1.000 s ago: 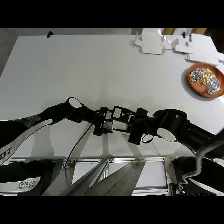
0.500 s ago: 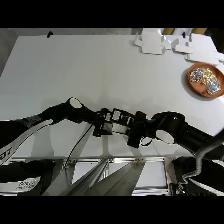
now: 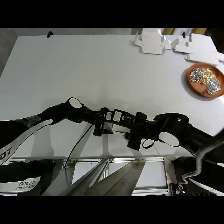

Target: Fold the box and place the chain.

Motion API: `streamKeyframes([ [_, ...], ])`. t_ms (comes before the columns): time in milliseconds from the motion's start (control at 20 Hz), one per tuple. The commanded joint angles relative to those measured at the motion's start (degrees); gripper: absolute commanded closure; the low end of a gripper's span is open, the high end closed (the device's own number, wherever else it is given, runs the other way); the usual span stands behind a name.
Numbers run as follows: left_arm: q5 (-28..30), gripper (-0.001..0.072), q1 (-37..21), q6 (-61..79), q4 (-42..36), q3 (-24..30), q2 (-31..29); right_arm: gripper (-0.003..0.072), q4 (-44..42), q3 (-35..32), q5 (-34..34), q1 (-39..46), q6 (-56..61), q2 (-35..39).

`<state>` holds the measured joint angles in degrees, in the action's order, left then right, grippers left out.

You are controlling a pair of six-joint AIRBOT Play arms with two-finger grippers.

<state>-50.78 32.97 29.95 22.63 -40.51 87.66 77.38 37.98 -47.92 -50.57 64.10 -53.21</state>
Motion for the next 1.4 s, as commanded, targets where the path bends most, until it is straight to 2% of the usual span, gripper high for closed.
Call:
streamKeyframes([
  [0,0.0,0.05,0.0,0.0,0.1,0.0,0.0,0.0346,0.1,0.0,0.6,-0.1,0.6,1.9],
  [50,0.0,0.05,0.0,0.0,0.1,0.0,0.0,0.0457,0.3,0.0,0.8,0.0,1.4,2.0],
  [100,0.0,0.05,0.0,0.0,0.1,0.0,0.0,0.0634,0.6,0.0,0.8,0.4,2.2,1.9],
  [150,0.0,0.05,0.0,0.0,0.1,0.0,0.0,0.0664,0.6,0.0,0.6,1.2,3.4,1.9],
  [300,0.0,0.05,0.0,0.0,0.1,0.0,0.0,0.0664,0.4,0.0,-0.5,3.6,4.9,1.9],
  [1350,0.0,0.05,0.0,0.0,0.1,0.0,0.0,0.0664,-4.5,-5.6,0.1,3.5,4.9,-0.1],
])
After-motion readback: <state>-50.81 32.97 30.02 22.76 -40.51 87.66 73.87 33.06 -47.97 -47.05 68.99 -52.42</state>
